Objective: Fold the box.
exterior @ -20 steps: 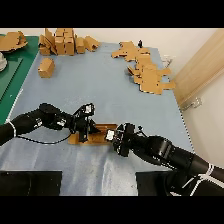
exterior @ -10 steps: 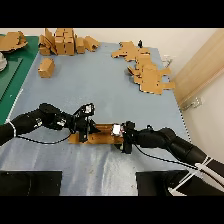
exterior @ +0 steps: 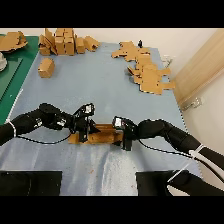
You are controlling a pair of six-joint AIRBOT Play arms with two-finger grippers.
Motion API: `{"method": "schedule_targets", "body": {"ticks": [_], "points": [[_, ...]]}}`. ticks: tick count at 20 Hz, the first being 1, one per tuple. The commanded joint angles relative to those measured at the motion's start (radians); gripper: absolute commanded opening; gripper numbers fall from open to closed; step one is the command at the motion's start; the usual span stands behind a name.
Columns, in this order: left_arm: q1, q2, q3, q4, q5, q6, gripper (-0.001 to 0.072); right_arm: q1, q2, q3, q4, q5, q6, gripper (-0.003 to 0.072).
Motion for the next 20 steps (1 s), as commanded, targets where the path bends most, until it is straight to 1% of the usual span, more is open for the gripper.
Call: {"method": "schedule_targets", "body": {"ticks": [1, 12, 14, 16, 20], "points": [[0.000, -0.001, -0.001, 0.000, 0.000, 0.000, 0.0011, -0.002, -0.030, 0.013, 0.023, -0.008, -0.018, 0.0715], [0.000, -0.001, 0.000, 0.000, 0.000, 0.000, 0.0011, -0.002, -0.027, 0.013, 0.013, -0.014, -0.017, 0.0710], [-0.001, 0.000, 0.000, 0.000, 0.000, 0.000, 0.0011, -0.002, -0.029, 0.013, 0.014, -0.036, -0.017, 0.0710], [0.000, 0.000, 0.000, 0.000, 0.000, 0.000, 0.0011, 0.003, -0.037, 0.013, 0.015, -0.010, -0.017, 0.0709], [0.000, 0.000, 0.000, 0.000, 0.000, 0.000, 0.0011, 0.028, -0.061, 0.013, 0.017, -0.016, -0.017, 0.0705]]}}
